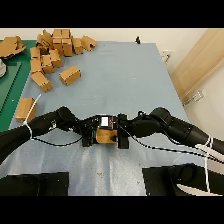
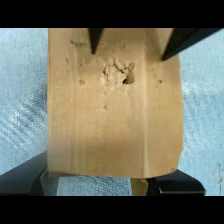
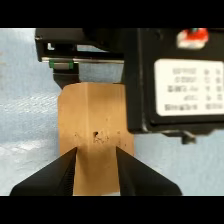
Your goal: Fold the box.
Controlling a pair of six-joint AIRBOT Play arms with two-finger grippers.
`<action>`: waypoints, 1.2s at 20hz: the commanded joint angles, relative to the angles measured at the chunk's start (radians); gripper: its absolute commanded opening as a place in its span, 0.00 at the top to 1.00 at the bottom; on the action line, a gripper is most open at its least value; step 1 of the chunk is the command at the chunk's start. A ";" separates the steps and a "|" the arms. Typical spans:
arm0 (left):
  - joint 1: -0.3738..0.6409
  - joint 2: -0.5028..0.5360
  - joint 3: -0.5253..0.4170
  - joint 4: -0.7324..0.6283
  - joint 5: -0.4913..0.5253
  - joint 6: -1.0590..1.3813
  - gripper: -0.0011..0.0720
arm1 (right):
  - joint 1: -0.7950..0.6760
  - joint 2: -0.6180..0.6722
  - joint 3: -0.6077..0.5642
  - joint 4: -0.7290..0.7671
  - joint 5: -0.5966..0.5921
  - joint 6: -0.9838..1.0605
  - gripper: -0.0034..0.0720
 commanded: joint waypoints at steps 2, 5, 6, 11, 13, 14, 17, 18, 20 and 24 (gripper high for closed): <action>0.000 0.001 0.000 0.000 0.000 0.000 0.69 | 0.010 0.001 0.003 -0.050 0.014 0.000 0.44; 0.000 0.000 0.000 0.000 0.000 0.000 0.69 | 0.023 0.001 0.002 -0.053 0.014 0.000 0.44; 0.000 0.001 0.000 0.000 0.000 0.000 0.69 | 0.034 0.001 0.002 -0.053 0.013 0.000 0.44; 0.000 0.000 0.000 0.000 0.000 0.000 0.69 | 0.111 -0.008 0.002 -0.130 0.031 0.039 0.44; 0.000 0.000 0.000 0.000 0.000 0.000 0.69 | 0.147 -0.007 0.002 -0.227 0.036 0.120 0.47; 0.000 0.001 0.000 0.000 0.000 0.000 0.69 | 0.162 -0.007 0.002 -0.284 0.040 0.159 0.50; 0.000 0.000 0.000 0.000 0.000 0.000 0.69 | 0.177 -0.007 0.002 -0.413 0.069 0.240 0.50; 0.000 0.000 0.000 0.000 0.000 0.001 0.69 | 0.181 -0.007 0.002 -0.447 0.071 0.259 0.50; 0.000 0.000 0.000 0.000 0.000 0.000 0.69 | 0.188 -0.007 0.002 -0.472 0.067 0.267 0.50; 0.000 0.001 0.000 0.000 0.000 0.000 0.69 | 0.219 -0.007 0.002 -0.473 0.055 0.290 0.50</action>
